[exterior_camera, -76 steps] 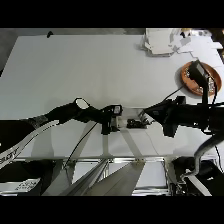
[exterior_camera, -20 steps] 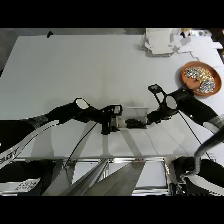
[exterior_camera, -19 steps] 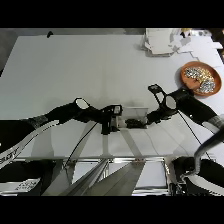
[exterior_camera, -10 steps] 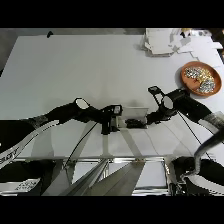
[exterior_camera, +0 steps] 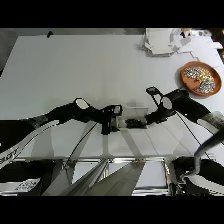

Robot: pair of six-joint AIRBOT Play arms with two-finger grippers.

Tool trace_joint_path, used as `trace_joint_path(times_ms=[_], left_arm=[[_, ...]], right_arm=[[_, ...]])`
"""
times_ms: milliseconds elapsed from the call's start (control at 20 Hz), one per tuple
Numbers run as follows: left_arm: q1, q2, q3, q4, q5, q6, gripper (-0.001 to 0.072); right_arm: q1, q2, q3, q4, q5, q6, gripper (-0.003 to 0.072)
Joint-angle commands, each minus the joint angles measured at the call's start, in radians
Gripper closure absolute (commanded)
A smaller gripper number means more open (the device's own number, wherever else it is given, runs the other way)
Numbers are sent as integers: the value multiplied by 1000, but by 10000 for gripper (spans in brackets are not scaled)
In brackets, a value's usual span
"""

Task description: Fold the box and place the chain.

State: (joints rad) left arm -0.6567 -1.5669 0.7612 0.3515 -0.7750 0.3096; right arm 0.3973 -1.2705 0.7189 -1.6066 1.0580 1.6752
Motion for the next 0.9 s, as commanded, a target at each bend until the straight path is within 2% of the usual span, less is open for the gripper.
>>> trace_joint_path(times_ms=[0,50,100,150,200,300,350,400,850], left_arm=[[0,0,0,0,0,0,501],[0,0,0,0,0,0,501],[0,0,0,0,0,0,501],[0,0,0,0,0,0,501],[0,0,0,0,0,0,501],[0,0,0,0,0,0,501],[0,0,0,0,0,0,501],[0,0,0,0,0,0,501],[0,0,0,0,0,0,501]], right_arm=[[-1,55,2,6,22,-29,619],[-1,76,2,6,27,-28,618],[-1,93,2,6,24,-15,554],[-1,104,2,6,21,8,387],[-1,105,2,6,23,31,353],[-1,97,2,6,23,101,376],[-1,91,2,6,23,134,441],[-1,83,2,6,23,157,451],[0,30,2,14,-11,219,451]])
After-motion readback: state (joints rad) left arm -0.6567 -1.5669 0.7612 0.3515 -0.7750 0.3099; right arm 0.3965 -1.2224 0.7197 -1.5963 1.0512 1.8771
